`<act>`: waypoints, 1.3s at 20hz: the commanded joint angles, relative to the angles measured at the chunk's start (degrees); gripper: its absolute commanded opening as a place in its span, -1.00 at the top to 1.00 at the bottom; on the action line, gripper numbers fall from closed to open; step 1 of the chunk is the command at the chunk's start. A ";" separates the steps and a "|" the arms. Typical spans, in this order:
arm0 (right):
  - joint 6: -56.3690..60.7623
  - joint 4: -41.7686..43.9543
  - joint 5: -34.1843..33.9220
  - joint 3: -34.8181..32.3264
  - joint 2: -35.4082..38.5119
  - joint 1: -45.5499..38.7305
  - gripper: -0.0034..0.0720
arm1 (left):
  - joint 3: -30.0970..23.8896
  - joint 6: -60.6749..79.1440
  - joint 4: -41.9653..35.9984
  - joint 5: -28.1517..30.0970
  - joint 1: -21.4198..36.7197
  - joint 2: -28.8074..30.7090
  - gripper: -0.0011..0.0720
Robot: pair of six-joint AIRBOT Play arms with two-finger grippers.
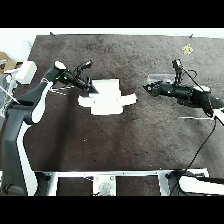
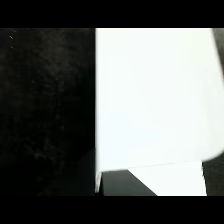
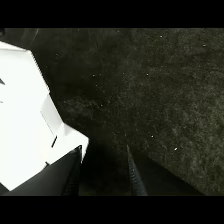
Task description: Fold the box and place the chain.
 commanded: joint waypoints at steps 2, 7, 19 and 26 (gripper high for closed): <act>-1.99 -1.20 -0.13 0.09 0.28 -0.44 0.03 | 0.04 6.69 1.60 3.17 -0.44 1.86 0.94; -3.02 -1.22 -0.59 0.07 0.24 -0.44 0.03 | -0.02 10.38 2.36 6.69 -1.70 1.86 0.94; -8.46 -2.93 -1.79 -0.07 0.24 5.18 0.02 | -2.38 10.84 3.78 9.51 -1.64 1.01 0.94; -17.11 -4.02 -2.36 -0.04 0.20 9.03 -0.79 | -2.36 10.58 3.69 9.40 -1.64 1.01 0.94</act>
